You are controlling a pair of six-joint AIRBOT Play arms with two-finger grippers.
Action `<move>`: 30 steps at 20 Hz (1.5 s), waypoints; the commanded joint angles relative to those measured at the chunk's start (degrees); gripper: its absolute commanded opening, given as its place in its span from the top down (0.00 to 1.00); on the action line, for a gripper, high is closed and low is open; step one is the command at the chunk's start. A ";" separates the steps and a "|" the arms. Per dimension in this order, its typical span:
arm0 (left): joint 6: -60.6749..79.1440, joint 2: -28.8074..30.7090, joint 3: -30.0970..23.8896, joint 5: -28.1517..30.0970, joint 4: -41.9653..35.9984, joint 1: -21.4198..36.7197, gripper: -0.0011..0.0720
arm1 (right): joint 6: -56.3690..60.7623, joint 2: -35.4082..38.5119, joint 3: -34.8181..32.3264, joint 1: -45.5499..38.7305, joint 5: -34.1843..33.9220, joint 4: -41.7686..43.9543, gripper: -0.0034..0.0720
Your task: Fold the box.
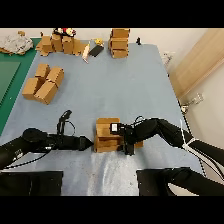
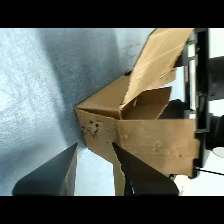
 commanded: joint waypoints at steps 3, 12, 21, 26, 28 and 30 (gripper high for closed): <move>0.15 3.41 0.00 -4.48 -0.13 3.10 0.40 | 0.00 -0.02 0.00 0.04 0.00 -0.04 0.37; 0.74 3.39 0.00 -2.36 -4.13 1.01 0.40 | 0.00 -0.02 0.00 0.04 0.00 -0.04 0.37; -15.93 3.41 3.34 2.64 7.96 -4.46 0.40 | 0.00 -0.02 0.00 0.04 0.00 -0.04 0.37; -29.27 3.34 7.23 5.86 18.88 -9.31 0.40 | 0.00 -0.02 0.00 0.04 0.00 -0.04 0.37; -37.18 2.60 9.60 5.75 26.12 -10.78 0.40 | 0.00 -0.02 0.00 0.04 0.00 -0.04 0.37; -46.77 1.01 12.46 5.62 34.71 -13.27 0.40 | 0.00 -0.02 0.00 0.04 0.00 -0.04 0.37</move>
